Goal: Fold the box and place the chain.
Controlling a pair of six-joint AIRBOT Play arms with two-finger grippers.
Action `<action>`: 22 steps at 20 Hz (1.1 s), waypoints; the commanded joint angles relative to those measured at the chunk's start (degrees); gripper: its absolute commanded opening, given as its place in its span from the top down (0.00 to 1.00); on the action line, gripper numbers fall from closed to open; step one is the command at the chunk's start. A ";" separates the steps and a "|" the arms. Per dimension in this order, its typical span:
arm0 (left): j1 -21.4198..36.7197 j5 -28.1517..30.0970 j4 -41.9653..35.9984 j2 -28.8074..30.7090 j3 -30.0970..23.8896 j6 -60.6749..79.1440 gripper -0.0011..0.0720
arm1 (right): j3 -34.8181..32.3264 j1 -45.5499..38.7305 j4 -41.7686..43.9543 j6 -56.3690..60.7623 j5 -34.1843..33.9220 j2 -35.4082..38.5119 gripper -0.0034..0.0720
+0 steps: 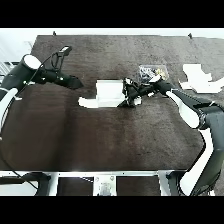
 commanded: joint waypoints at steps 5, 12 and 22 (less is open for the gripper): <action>7.89 0.98 -0.85 1.81 -9.60 -8.79 0.96 | -0.02 0.02 0.02 0.02 0.04 -0.02 0.19; 12.04 1.73 -0.57 0.92 -13.53 -8.79 0.96 | -0.02 0.02 0.02 0.04 0.04 -0.02 0.19; 11.78 1.16 -8.37 -8.26 -13.53 -5.97 0.96 | -0.02 0.02 0.02 0.02 0.04 -0.02 0.19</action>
